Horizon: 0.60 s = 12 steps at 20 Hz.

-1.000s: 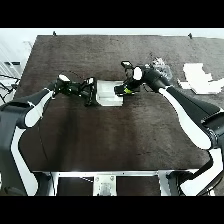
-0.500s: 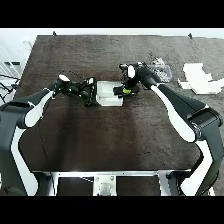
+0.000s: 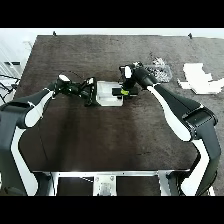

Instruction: Fold the box and place the chain.

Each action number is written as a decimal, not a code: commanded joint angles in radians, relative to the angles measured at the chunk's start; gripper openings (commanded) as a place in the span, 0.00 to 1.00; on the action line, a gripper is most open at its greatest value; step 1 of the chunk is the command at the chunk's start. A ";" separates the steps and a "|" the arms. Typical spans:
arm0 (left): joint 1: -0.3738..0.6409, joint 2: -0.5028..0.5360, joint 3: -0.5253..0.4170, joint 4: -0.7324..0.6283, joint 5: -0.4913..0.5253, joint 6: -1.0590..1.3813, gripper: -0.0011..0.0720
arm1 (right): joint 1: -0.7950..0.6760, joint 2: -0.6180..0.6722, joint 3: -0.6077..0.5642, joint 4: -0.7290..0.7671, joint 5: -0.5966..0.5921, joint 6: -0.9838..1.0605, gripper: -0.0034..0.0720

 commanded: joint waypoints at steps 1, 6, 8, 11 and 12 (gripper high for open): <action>0.001 0.000 0.000 0.000 0.001 0.000 0.66 | 0.009 -0.002 0.002 -0.004 -0.010 0.051 0.50; 0.001 0.000 0.000 0.000 0.001 0.000 0.66 | 0.009 -0.002 0.001 -0.004 -0.010 0.063 0.44; 0.001 0.000 0.000 0.000 0.001 0.000 0.66 | 0.009 -0.002 0.001 -0.007 -0.010 0.077 0.43; 0.001 0.000 0.000 0.000 0.001 0.000 0.66 | 0.009 -0.002 0.001 -0.023 -0.009 0.106 0.43; 0.001 0.000 0.000 0.000 0.000 0.000 0.66 | 0.008 -0.002 0.001 -0.024 -0.009 0.124 0.40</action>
